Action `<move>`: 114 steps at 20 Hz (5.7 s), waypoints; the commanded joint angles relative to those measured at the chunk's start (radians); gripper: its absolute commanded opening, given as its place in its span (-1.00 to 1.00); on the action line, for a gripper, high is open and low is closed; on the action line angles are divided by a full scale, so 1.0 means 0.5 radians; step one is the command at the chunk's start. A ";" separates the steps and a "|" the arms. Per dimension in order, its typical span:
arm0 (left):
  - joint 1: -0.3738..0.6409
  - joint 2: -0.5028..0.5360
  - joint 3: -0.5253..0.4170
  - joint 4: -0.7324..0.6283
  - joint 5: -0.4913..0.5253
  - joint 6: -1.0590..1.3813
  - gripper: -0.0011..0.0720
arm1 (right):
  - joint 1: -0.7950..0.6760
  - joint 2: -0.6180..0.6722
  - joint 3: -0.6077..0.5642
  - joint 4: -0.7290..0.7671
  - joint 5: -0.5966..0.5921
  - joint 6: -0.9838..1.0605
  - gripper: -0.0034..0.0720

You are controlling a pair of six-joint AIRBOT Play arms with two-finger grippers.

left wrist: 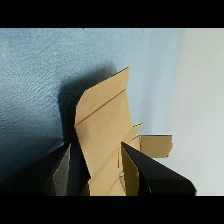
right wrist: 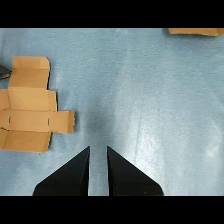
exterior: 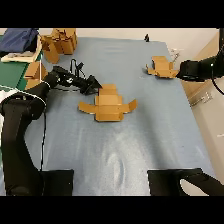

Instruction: Fold the box.

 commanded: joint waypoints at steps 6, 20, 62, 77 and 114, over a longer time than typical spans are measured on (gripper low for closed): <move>-0.028 -0.026 0.002 -0.069 0.040 -0.024 0.22 | 0.001 -0.001 -0.001 -0.002 0.000 0.001 -0.44; -0.019 -0.074 0.002 -0.166 -0.092 0.111 -0.75 | 0.001 -0.001 -0.001 -0.002 -0.001 0.002 -0.44; 0.101 0.359 -0.713 -0.641 -0.262 2.502 -0.92 | 0.136 0.065 -0.547 0.528 0.217 -1.501 -0.50; 0.101 0.359 -0.577 -0.414 -0.362 2.245 -0.92 | 0.929 -0.119 -1.289 -0.114 1.273 -2.245 0.81; 0.097 0.359 -0.484 -0.105 -0.579 2.038 -0.92 | 0.889 -0.742 -1.288 0.059 2.383 -2.400 0.97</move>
